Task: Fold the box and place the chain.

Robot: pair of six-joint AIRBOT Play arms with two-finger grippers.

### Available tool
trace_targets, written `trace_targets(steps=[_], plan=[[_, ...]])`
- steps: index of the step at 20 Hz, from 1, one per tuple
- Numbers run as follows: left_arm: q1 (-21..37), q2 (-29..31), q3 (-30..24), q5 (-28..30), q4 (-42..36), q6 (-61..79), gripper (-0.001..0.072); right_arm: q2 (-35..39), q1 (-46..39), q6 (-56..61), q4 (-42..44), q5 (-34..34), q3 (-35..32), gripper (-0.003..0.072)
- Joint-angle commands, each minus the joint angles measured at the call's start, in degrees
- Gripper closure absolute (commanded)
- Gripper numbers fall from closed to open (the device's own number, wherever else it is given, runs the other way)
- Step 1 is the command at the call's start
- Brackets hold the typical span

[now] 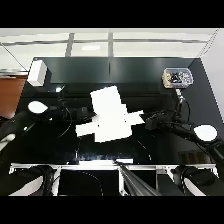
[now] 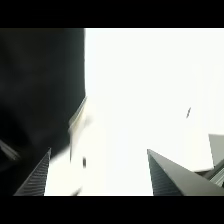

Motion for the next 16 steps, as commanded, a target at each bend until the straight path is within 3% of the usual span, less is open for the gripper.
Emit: trace_targets(steps=[1, 7, 10, 13, 14, 15, 16], plan=[[2.0, -11.4, 5.9, -4.5, -8.0, 14.5, 0.0002, 0.2, 0.6, 0.7, 0.0, 0.5, 0.0, 0.0662], [2.6, -27.4, 18.0, -31.0, -8.0, 30.3, 0.0009, 0.2, 0.6, 1.5, 0.0, 1.4, 0.0, 0.0662], [4.7, -30.7, 21.2, -37.0, -7.0, 32.9, 0.0036, 0.2, 0.6, 1.9, 0.0, 1.5, 0.0, 0.0662], [5.7, -30.9, 21.7, -36.3, -3.8, 34.4, 0.0175, 0.2, 0.6, 1.9, 0.0, 1.4, 0.0, 0.0662], [5.7, -31.0, 21.7, -36.2, -2.9, 34.5, 0.0385, 0.2, 0.6, 1.9, 0.0, 1.4, 0.0, 0.0662], [5.4, -31.1, 21.7, -36.6, -2.8, 35.3, 0.0449, 0.2, 0.6, 1.9, 0.0, 1.4, 0.0, 0.0662], [5.1, -31.3, 21.7, -36.8, -2.8, 36.0, 0.0457, 0.2, 0.6, 2.1, -0.1, 1.4, 0.0, 0.0662]])
